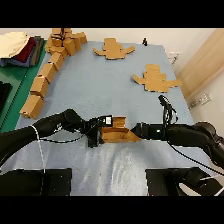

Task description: Fold the box.

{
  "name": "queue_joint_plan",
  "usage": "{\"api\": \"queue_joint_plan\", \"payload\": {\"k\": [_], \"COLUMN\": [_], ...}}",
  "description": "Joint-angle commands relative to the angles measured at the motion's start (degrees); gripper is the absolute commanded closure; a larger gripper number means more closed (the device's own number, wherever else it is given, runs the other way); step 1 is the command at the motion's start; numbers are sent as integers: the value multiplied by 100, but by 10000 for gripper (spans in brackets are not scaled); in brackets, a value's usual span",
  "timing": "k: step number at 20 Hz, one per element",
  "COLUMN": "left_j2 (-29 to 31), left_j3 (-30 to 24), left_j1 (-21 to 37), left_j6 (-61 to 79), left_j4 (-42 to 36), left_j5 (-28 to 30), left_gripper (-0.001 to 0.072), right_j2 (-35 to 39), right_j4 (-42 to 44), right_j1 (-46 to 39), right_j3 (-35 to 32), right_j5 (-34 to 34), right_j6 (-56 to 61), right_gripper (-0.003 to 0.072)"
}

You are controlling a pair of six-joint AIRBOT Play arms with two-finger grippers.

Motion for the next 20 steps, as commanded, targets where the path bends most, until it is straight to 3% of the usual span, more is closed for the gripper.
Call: {"api": "queue_joint_plan", "payload": {"k": [1, 5, 12, 16, 20], "left_j2": [-55, -63, -63, -63, -63], "left_j3": [2, 4, 4, 4, 4], "left_j1": [-4, -2, -2, -2, -2], "left_j6": [26, 24, 24, 24, 24], "left_j4": [57, 57, 57, 57, 57], "left_j5": [44, 44, 42, 42, 42], "left_gripper": [353, 353, 353, 353, 353], "right_j2": [-299, -1303, -3480, -4210, -4426], "right_j4": [354, 848, 354, 323, 319], "right_j1": [9, 7, -17, -15, -15], "right_j3": [0, 577, 2061, 2168, 2164], "right_j5": [184, 483, 387, 282, 37], "right_j6": [138, -887, -2055, -2621, -3064], "right_gripper": [683, 683, 684, 684, 684]}}
